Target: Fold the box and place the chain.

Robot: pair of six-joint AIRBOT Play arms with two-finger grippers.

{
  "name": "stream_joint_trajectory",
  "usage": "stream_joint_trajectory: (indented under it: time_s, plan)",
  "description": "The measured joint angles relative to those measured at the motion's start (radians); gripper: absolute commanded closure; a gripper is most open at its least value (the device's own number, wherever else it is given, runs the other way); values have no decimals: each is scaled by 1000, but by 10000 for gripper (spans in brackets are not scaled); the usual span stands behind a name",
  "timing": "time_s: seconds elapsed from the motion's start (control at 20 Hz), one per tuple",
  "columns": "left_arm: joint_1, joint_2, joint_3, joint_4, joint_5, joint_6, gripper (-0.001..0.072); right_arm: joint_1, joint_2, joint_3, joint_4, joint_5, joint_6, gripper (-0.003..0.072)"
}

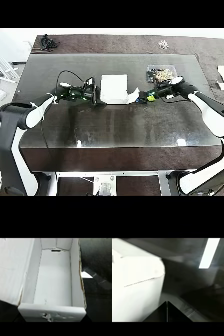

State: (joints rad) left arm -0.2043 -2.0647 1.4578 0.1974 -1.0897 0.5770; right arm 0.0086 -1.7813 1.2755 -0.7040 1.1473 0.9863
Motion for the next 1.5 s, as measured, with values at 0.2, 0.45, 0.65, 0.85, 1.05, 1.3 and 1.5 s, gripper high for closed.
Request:
stream_joint_trajectory:
  time_s: [0.2, 0.45, 0.65, 0.85, 1.05, 1.3, 1.5]
  plan:
    - [0, 0, 0, 0, 0, 0, 83, 14, -2, 71, 10, 32, 17, 681]
    - [0, 0, 0, 0, 0, 0, 83, 14, 2, 156, 13, 73, 26, 441]
    - [0, 0, 0, 0, 0, 0, 83, 16, 2, 176, 13, 97, 30, 373]
    - [0, 0, 0, 0, 0, 0, 83, 30, 2, 182, 14, 105, 31, 224]
    - [0, 0, 0, 0, 0, 0, 83, 51, 2, 183, -5, 103, 32, 224]
    - [0, 0, 0, 0, 0, 0, 83, 63, 2, 184, -32, 100, 53, 215]
    - [0, 0, 0, 0, 0, 0, 83, 85, 2, 196, -54, 99, 78, 216]
